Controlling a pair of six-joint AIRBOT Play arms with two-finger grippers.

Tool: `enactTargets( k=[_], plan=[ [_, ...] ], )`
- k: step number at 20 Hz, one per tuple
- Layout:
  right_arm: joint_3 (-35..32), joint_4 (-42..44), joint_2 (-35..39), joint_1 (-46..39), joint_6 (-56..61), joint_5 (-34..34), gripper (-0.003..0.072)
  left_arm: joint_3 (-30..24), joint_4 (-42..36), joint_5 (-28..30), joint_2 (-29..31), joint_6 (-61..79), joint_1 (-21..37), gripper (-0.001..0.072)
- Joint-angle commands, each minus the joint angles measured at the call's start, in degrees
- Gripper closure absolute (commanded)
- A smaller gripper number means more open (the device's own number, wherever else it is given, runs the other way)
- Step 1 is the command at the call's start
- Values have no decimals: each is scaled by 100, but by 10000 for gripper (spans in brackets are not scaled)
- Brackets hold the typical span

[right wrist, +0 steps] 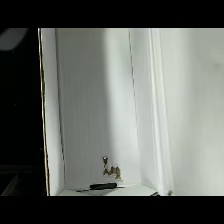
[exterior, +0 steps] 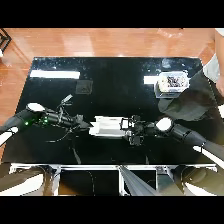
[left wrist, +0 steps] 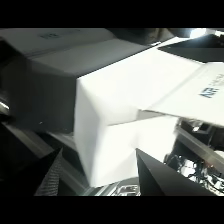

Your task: Fold the box and place the chain.

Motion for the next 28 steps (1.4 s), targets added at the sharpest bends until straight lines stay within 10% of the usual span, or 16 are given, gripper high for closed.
enactTargets(
  k=[1,28],
  plan=[
    [2,0,0,4,2,0,440,98,-142,-162,7,0,-22,121],
    [0,0,0,4,0,0,440,170,1574,2170,1019,-3276,-2518,146]
  ],
)
